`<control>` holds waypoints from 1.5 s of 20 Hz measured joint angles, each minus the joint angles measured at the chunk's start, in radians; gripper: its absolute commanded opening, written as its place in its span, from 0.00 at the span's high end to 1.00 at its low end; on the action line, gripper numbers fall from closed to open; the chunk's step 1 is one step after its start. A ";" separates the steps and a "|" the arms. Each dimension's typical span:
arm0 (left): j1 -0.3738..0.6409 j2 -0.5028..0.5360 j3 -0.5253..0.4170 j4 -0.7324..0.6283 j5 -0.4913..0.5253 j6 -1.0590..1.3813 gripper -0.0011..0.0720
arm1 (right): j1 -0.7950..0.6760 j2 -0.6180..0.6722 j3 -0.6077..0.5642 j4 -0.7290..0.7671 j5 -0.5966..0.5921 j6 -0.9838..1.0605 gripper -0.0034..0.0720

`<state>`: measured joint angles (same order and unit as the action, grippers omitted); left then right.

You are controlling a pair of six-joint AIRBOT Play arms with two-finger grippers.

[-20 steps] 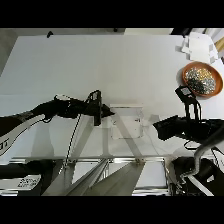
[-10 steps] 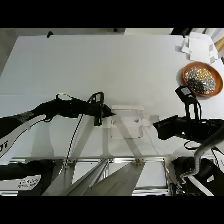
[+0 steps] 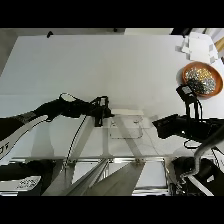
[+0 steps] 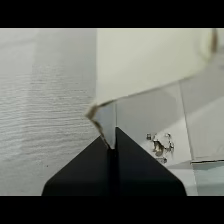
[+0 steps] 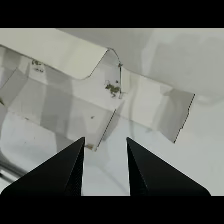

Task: Fold the box and place the chain.

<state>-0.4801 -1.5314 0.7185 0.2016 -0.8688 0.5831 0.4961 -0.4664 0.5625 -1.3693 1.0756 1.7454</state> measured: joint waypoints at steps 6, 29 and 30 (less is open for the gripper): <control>-0.001 0.000 0.000 0.004 0.008 0.003 0.97 | 0.000 0.000 0.000 0.000 -0.003 0.000 0.56; -0.002 0.000 0.000 0.005 0.006 -0.006 0.97 | 0.090 -0.126 -0.146 0.223 0.039 -0.895 0.93; -0.001 0.000 0.000 0.005 0.006 -0.006 0.97 | 0.115 -0.140 -0.151 0.203 0.035 -0.916 0.93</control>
